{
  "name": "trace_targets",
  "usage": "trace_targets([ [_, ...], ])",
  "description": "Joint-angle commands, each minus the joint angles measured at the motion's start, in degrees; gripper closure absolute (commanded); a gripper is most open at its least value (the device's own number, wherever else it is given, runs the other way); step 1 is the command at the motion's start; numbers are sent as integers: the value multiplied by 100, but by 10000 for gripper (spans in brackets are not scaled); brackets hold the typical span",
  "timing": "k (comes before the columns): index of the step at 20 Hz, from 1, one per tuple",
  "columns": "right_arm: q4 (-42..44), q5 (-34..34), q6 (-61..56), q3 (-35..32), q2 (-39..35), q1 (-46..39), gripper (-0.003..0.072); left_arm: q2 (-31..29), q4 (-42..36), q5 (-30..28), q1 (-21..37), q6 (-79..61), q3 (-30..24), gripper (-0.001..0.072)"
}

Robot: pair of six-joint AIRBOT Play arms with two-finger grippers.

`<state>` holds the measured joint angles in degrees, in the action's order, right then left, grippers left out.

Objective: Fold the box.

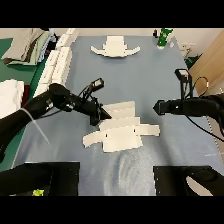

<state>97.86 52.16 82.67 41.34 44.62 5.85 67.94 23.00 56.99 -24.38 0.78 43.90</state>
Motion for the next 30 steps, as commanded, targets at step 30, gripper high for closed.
trace_targets([
  [30,874,748,-330,197,-111,33,426,-103,13,229,-278,-289,-592,695],
])
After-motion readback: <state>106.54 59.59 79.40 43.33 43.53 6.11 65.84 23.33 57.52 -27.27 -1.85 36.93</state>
